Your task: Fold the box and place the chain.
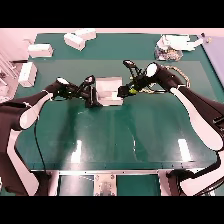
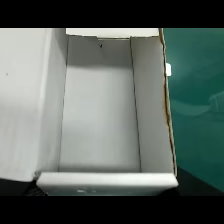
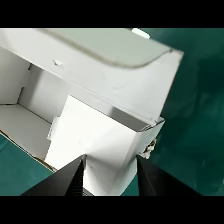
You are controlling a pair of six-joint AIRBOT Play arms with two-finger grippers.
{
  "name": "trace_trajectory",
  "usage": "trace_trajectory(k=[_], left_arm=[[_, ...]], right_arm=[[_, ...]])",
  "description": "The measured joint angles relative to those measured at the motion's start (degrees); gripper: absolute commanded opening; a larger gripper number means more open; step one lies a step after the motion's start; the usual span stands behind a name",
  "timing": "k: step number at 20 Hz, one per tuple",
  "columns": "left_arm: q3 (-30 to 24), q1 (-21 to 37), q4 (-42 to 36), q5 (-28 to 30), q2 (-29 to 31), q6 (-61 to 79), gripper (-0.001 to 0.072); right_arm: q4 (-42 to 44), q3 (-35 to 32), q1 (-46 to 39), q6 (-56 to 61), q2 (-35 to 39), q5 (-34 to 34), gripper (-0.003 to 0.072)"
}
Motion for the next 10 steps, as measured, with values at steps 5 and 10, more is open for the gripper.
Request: trace_trajectory(k=[5,10], left_arm=[[0.0,-0.1,-0.1,-0.3,0.0,-0.1,0.063],[0.0,0.0,-0.2,0.0,0.0,-0.2,0.0629]], right_arm=[[-5.5,0.7,1.5,4.9,-0.1,0.7,0.0388],[-11.3,3.2,3.4,8.6,-0.1,1.0,0.0389]])
